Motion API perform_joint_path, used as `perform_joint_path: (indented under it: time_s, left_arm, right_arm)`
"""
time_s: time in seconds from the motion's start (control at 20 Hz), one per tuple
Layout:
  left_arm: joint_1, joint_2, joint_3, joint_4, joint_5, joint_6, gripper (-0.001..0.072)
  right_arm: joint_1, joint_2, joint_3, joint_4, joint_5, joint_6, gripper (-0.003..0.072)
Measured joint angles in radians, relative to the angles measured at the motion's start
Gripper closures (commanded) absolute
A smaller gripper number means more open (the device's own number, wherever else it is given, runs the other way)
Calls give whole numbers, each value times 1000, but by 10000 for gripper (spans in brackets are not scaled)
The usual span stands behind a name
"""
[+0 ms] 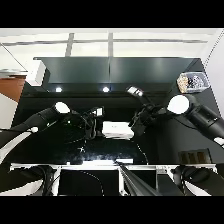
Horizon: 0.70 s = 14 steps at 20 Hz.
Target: Fold the box and place the chain.
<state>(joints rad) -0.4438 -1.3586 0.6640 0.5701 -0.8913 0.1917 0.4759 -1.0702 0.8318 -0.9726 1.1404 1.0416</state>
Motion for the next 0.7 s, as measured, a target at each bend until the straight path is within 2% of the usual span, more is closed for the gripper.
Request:
perform_joint_path:
  time_s: [0.1, 0.35, 0.7]
  left_arm:
    - [0, 0, 0, 0, 0, 0, 263]
    - [0, 0, 0, 0, 0, 0, 263]
    - [0, 0, 0, 0, 0, 0, 263]
  right_arm:
    - [-37, 5, -49, 107, -2, 65, 643]
    - [-52, -36, -192, 424, -115, 108, 643]
    - [-35, -113, -234, 534, -203, 113, 643]
